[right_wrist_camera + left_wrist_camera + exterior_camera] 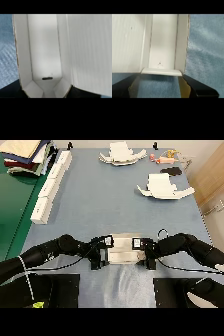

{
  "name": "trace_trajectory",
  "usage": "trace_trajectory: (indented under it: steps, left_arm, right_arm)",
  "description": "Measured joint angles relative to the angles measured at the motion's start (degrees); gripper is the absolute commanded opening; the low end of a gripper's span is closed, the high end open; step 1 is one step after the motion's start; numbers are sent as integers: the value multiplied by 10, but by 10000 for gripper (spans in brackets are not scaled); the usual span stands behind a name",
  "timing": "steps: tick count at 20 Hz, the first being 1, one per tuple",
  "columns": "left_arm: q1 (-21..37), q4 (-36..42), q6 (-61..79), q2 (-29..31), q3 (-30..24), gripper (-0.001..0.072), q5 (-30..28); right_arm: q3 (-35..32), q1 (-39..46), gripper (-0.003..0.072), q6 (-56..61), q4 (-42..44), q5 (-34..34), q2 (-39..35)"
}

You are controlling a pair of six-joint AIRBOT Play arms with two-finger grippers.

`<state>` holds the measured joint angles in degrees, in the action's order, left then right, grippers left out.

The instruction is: Fold the box.

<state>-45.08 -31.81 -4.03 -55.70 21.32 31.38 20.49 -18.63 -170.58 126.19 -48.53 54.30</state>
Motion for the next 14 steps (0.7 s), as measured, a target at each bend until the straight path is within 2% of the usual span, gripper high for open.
trace_trajectory:
  steps: [7, 14]
  left_arm:
    - [-6, 5, 13, -10, 1, 699, -2]
    - [-34, 52, 55, -34, 1, 698, -40]
  right_arm:
    - [0, 0, 598, 0, 0, 0, 0]
    - [0, 0, 598, 0, 0, 0, 0]
